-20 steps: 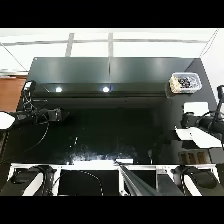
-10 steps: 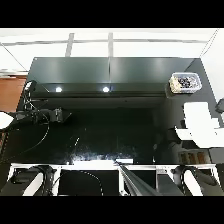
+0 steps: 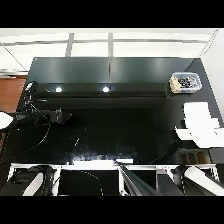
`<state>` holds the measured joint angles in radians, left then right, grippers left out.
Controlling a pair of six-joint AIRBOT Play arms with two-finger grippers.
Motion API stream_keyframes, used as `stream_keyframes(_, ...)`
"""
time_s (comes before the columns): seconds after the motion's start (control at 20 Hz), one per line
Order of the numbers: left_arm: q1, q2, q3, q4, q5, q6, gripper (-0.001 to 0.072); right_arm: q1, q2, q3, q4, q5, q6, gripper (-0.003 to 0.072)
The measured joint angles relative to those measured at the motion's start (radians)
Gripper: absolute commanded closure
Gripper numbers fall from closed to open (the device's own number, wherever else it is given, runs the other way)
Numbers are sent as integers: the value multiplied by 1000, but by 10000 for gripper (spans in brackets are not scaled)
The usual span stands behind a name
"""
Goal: Fold the box and place the chain.
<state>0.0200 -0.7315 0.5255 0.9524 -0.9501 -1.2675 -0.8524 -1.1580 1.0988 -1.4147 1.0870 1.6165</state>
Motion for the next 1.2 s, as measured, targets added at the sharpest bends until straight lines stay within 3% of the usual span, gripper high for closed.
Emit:
stream_keyframes(0.3,0,-1,0,0,5,0,1,-234,-281,198,132,155,-203,-34)
stream_keyframes(0.45,0,-2,0,0,10,0,1,-280,-420,293,129,274,-317,-34)
stream_keyframes(0.65,0,-2,0,-1,21,-13,1,-303,-550,361,247,372,-468,-34)
stream_keyframes(0.7,0,-2,0,0,23,-16,1,-305,-576,367,270,398,-491,38)
stream_keyframes(0.75,0,-2,0,0,25,-16,1,-307,-596,373,288,427,-511,199)
stream_keyframes(0.8,0,-2,0,0,26,-16,1,-309,-610,377,299,444,-523,212)
stream_keyframes(0.85,0,-2,0,0,27,-20,1,-310,-618,380,306,459,-535,296)
stream_keyframes(0.9,0,-2,0,0,30,-20,1,-310,-621,383,309,470,-544,479)
stream_keyframes(0.95,-1,-2,0,0,31,-20,1,-310,-623,383,306,477,-548,500)
stream_keyframes(1.0,-2,-2,0,0,32,-20,1,-311,-624,385,296,485,-552,662)
stream_keyframes(1.2,-2,-2,0,-1,31,-21,1,-311,-596,373,286,500,-571,677)
